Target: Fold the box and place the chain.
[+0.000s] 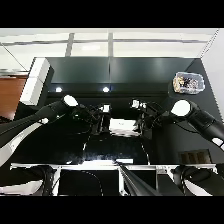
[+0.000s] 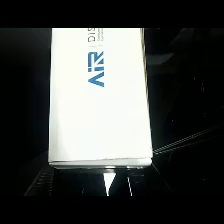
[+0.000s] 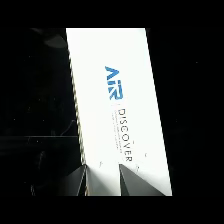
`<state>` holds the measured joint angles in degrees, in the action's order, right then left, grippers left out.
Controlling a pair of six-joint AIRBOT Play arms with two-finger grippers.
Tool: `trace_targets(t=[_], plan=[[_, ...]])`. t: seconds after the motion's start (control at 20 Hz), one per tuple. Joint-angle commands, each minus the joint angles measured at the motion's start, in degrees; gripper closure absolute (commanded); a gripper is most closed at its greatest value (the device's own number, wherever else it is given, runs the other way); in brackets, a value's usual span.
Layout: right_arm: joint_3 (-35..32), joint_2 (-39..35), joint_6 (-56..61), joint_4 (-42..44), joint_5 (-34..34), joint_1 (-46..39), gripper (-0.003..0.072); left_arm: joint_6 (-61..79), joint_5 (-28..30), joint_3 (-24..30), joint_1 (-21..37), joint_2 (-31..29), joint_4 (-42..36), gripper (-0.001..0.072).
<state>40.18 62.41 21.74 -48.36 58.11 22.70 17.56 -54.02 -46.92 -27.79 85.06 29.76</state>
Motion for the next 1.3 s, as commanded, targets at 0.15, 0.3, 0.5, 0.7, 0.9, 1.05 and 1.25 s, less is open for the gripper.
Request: trace_targets(t=[0.15, 0.3, 0.5, 0.7, 0.9, 1.05, 1.25], plan=[[3.0, -2.8, 8.4, -0.1, 3.7, -0.4, 0.0451, 0.0, 0.0, 0.0, 0.0, 0.0, 0.0, 0.0220], [4.2, -3.8, 21.9, 0.9, 10.3, -2.4, 0.0452, 0.0, 0.0, 0.0, 0.0, 0.0, 0.0, 0.0220], [-1.3, -3.7, 34.0, 11.0, 8.3, -2.9, 0.0675, 0.0, 0.0, 0.0, 0.0, 0.0, 0.0, 0.0220], [-4.7, -1.6, 36.7, 23.1, -1.2, -2.9, 0.0675, 0.0, 0.0, 0.0, 0.0, 0.0, 0.0, 0.0220], [-4.7, 3.2, 37.0, 24.3, -1.7, -2.8, 0.0675, 0.0, 0.0, 0.0, 0.0, 0.0, 0.0, 0.0220], [-4.8, 6.1, 37.2, 24.0, -1.9, -2.7, 0.0675, 0.0, 0.0, 0.0, 0.0, 0.0, 0.0, 0.0220], [-4.8, 8.1, 37.2, 22.1, -3.1, -2.7, 0.0674, 0.0, 0.0, 0.0, 0.0, 0.0, 0.0, 0.0220]])
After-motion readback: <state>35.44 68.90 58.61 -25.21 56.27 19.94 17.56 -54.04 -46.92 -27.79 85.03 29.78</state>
